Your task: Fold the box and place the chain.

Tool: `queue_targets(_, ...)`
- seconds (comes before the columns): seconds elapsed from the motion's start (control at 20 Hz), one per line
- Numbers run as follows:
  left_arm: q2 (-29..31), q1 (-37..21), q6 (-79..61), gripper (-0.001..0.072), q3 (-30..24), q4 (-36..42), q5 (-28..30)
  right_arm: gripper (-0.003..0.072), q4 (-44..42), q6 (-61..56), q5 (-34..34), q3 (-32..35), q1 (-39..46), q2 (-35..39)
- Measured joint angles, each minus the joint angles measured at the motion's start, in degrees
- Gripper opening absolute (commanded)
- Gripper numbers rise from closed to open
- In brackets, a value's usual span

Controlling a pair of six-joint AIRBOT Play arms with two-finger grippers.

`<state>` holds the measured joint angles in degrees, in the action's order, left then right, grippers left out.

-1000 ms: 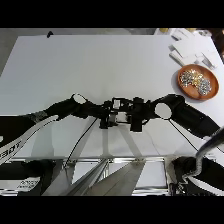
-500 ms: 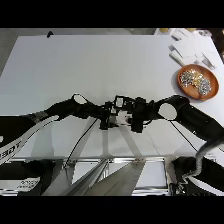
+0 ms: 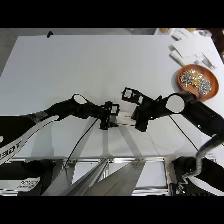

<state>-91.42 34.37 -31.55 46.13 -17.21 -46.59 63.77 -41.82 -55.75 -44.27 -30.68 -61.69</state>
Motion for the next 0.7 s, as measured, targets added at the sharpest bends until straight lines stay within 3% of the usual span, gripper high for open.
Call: queue_targets(0.7,0.0,0.0,0.0,0.0149,0.0,0.0,0.0,0.0020,-1.2,-0.3,1.5,5.0,0.4,-1.3)
